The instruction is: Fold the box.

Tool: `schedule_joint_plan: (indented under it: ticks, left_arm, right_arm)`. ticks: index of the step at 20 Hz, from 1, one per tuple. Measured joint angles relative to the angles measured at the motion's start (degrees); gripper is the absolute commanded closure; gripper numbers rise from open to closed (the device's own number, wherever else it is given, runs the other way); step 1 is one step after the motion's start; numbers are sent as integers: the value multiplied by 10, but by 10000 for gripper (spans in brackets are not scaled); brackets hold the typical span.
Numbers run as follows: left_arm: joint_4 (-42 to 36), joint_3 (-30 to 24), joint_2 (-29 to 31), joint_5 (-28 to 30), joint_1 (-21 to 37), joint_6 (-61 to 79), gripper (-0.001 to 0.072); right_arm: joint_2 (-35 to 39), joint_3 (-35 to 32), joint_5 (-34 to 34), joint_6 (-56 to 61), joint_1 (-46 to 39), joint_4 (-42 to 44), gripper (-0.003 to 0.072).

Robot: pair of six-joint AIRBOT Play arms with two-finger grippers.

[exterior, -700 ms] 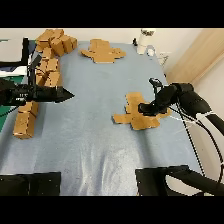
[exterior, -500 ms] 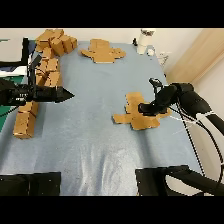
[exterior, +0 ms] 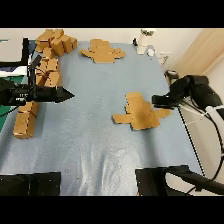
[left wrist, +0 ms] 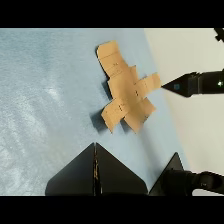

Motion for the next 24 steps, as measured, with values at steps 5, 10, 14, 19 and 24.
schedule_joint_plan:
  ticks: [5, 10, 14, 19, 24]
  left_arm:
    - [-11, 0, 0, 7, 0, 0, 696]
    - [-29, 0, 0, 9, 0, 0, 696]
    - [-33, 0, 0, 9, 0, 0, 696]
    - [-50, 0, 0, 10, 0, 0, 696]
    - [-59, 0, 0, 11, 0, 0, 696]
  right_arm:
    - [-74, 48, -2, -99, -125, 13, 222]
    - [-156, 69, -2, -228, -180, 98, 252]
    - [-205, 73, -22, -313, -189, 182, 480]
    - [-228, 81, -59, -365, -192, 230, 548]
    - [-230, 93, -97, -379, -192, 254, 682]
